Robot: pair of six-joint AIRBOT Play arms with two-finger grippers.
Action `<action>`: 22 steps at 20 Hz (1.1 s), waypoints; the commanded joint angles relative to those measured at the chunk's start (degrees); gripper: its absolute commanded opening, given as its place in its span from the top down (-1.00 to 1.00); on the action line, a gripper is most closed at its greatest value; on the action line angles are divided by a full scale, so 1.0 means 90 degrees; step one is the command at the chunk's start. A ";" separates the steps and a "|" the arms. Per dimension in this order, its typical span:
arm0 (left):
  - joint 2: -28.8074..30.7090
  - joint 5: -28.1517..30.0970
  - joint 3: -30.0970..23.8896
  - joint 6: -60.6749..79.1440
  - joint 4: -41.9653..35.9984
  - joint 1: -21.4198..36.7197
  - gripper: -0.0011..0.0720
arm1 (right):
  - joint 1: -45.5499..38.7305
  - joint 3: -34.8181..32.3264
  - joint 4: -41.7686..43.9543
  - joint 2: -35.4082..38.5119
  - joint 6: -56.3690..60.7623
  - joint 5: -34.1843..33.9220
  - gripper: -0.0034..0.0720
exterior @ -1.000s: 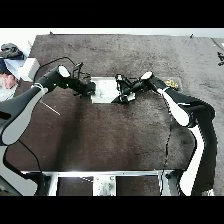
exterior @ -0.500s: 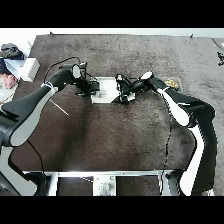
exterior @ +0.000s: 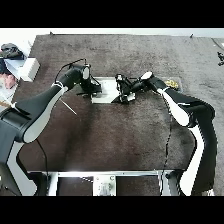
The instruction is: Fold the box and place the chain.
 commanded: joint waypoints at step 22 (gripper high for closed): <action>-0.0372 -0.0447 0.0517 0.0289 0.0056 -0.0036 0.13 | -0.0002 0.0000 0.0000 -0.0002 0.0002 0.0002 -0.08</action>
